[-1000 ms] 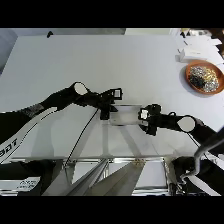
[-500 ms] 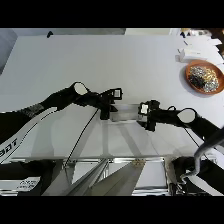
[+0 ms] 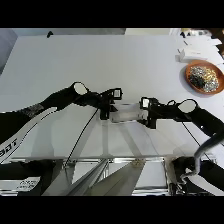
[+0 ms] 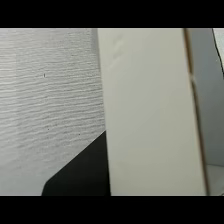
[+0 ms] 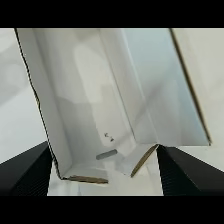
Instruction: Fold the box and place the chain.
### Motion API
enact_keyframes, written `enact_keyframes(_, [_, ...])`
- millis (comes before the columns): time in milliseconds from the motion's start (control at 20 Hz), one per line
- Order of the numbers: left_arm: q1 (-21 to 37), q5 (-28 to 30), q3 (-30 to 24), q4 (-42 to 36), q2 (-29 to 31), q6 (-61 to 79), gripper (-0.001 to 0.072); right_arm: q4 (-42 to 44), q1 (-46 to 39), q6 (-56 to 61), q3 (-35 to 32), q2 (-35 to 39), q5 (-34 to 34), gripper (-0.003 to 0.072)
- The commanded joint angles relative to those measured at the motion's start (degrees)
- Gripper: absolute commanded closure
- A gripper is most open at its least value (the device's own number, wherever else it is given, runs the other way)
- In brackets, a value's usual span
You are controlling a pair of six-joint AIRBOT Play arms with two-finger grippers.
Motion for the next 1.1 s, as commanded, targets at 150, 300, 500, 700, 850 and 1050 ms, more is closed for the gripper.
enact_keyframes(150, [0.0,0.1,0.0,0.0,0.0,0.0,0.0700,-0.6,-3.5,-4.2,0.2,-0.3,1.0,-0.0011])
enact_keyframes(300, [0.0,0.1,0.0,0.0,0.0,0.0,0.0700,1.5,-3.5,-8.4,0.2,-0.3,1.4,-0.0012])
enact_keyframes(500, [0.0,0.1,0.0,0.0,0.0,0.0,0.0700,4.3,-3.6,-11.1,0.2,-1.9,1.6,-0.0013])
enact_keyframes(700, [0.0,0.1,0.0,0.0,0.0,0.0,0.0700,4.6,-3.6,-14.0,0.2,-4.0,3.1,-0.0013])
enact_keyframes(850, [0.0,0.1,0.0,0.0,0.0,0.0,0.0700,5.6,-3.6,-17.6,0.2,-5.8,6.3,-0.0011])
enact_keyframes(1050, [0.0,0.1,0.0,0.0,0.0,0.0,0.0700,5.6,-3.6,-17.6,0.2,-5.8,7.2,0.0001])
